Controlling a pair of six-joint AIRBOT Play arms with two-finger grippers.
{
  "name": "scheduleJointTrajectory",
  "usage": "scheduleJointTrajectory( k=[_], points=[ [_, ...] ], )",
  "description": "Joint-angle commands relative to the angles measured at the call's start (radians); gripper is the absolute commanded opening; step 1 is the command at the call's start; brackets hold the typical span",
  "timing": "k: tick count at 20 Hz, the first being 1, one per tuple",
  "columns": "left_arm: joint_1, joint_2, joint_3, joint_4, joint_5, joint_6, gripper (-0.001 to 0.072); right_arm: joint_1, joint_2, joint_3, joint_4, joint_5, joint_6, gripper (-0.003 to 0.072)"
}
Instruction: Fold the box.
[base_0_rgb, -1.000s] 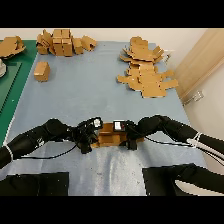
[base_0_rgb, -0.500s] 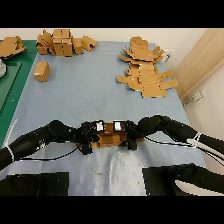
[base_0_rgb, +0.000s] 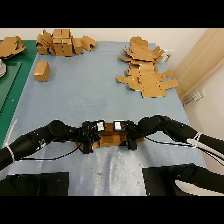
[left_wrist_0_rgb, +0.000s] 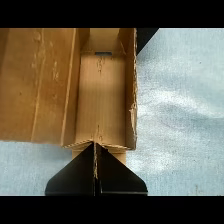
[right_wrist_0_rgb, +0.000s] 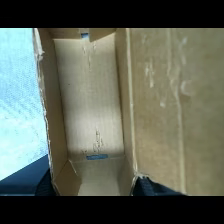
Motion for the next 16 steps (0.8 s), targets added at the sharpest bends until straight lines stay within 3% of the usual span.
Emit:
scheduleJointTrajectory(
  k=[1, 2, 3, 4, 5, 16],
  points=[
    [-0.001, -0.001, 0.006, -0.014, 0.000, 0.000, 0.0016, 0.000, -0.001, 0.000, 0.000, 0.000, 0.000, 0.0504],
    [-0.001, -0.001, 0.006, -0.027, 0.000, 0.000, 0.0017, 0.000, -0.001, 0.000, 0.000, 0.000, 0.000, 0.0504],
    [-0.001, -0.001, 0.006, -0.033, 0.000, 0.000, 0.0078, 0.000, -0.001, 0.000, 0.000, 0.000, 0.000, 0.0504],
    [-0.001, -0.001, 0.006, -0.033, -0.002, 0.000, 0.0347, 0.000, -0.001, 0.000, 0.000, 0.000, 0.000, 0.0504],
    [-0.001, -0.001, 0.006, -0.037, 0.000, 0.000, 0.0413, 0.000, -0.001, 0.000, 0.000, 0.000, 0.000, 0.0504],
    [-0.001, -0.017, 0.006, -0.055, -0.015, 0.000, 0.0416, 0.000, -0.001, 0.000, 0.000, 0.000, 0.000, 0.0504]
  ],
)
